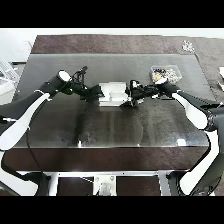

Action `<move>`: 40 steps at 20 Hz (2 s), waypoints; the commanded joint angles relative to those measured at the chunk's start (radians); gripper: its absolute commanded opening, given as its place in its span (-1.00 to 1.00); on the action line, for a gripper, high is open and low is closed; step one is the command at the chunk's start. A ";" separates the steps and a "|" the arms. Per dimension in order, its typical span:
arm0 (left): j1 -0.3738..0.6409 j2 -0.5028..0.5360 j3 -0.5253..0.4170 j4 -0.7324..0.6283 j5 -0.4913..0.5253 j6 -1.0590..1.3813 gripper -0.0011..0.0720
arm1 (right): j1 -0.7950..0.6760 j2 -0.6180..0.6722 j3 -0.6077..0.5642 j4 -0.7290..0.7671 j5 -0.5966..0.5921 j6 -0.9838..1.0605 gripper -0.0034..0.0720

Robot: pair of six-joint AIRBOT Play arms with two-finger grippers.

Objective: Fold the box and place the chain.

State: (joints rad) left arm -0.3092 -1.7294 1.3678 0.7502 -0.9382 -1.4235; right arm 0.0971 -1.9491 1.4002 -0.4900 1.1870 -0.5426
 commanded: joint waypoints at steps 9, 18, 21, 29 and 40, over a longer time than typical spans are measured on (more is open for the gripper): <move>-0.060 -0.062 0.137 0.197 -0.081 -0.146 0.32 | 0.000 0.000 0.000 0.000 0.000 0.000 0.66; -0.120 -0.094 0.219 0.385 -0.110 -0.312 0.32 | 0.000 0.000 0.000 0.000 0.000 0.000 0.66; -0.145 -0.116 0.272 0.448 -0.156 -0.389 0.32 | 0.000 0.000 0.000 0.000 0.000 0.000 0.66; -0.182 -0.142 0.333 0.581 -0.200 -0.540 0.32 | 0.000 0.000 0.000 0.000 0.000 0.000 0.66; -0.207 -0.201 0.406 0.642 -0.257 -0.630 0.32 | 0.000 0.000 0.000 0.000 0.000 0.000 0.66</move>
State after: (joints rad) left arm -0.5014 -1.9064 1.7443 1.3735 -1.1713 -2.0319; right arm 0.0971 -1.9491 1.4002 -0.4896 1.1873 -0.5430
